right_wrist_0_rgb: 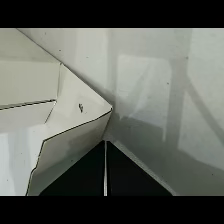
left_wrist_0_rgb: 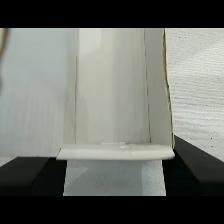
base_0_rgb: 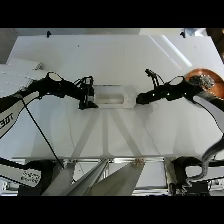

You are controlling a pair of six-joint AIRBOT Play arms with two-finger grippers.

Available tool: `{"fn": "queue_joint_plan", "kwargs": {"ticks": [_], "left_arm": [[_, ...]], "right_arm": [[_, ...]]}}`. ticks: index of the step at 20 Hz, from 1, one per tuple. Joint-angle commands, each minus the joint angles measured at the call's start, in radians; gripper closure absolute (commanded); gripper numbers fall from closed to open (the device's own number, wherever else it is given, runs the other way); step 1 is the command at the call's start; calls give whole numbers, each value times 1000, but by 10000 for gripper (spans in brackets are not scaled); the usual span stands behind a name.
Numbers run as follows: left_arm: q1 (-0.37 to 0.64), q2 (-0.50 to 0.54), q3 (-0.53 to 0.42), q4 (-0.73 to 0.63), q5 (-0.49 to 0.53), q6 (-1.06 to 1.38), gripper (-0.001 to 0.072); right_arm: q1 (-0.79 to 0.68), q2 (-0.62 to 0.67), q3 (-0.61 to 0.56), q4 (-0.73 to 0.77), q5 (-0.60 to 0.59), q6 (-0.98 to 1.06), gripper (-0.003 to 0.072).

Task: Fold the box and place the chain.

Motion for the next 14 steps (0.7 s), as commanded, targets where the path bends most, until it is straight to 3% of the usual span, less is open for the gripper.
{"fn": "queue_joint_plan", "kwargs": {"ticks": [1, 5, 9, 14], "left_arm": [[0, 0, 0, 0, 0, 0, 536], [0, 0, 0, 0, 0, 0, 536], [0, 0, 0, 0, 0, 0, 536], [0, 0, 0, 0, 0, 0, 536]], "right_arm": [[16, -23, 0, 23, -35, -6, 682], [16, -31, 0, 53, -31, -23, 683], [16, -30, 0, 180, 29, -112, 682], [16, -18, 0, 193, 70, -113, 670]]}}
